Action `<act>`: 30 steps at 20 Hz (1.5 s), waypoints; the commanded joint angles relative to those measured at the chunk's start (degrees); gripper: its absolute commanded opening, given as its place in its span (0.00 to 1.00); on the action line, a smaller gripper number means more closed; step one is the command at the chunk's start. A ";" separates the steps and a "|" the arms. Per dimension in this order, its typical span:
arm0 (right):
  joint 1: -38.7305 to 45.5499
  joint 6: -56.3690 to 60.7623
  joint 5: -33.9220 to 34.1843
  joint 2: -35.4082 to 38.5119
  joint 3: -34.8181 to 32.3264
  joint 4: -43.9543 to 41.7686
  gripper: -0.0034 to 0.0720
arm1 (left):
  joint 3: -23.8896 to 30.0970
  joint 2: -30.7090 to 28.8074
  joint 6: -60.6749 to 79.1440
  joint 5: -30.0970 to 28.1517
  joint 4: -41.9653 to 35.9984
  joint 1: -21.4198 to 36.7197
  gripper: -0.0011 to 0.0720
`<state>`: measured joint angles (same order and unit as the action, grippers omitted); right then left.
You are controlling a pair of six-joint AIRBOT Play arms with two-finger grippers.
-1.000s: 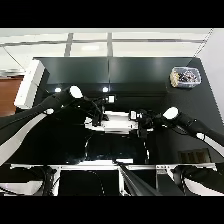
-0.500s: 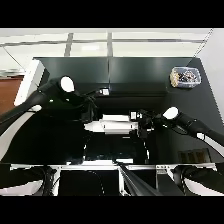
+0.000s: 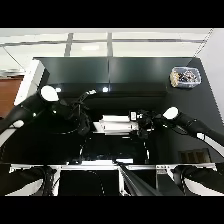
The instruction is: Fold the box and place the chain.
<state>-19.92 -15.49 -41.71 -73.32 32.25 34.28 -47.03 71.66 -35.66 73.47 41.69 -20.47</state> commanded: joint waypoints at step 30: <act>-0.07 0.90 1.01 -0.04 -0.02 -1.07 0.06 | 1.07 -5.42 -3.61 -19.82 6.03 10.78 0.05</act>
<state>-19.94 -14.66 -40.88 -73.32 32.23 33.23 -53.52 73.47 -52.12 56.27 54.41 -14.00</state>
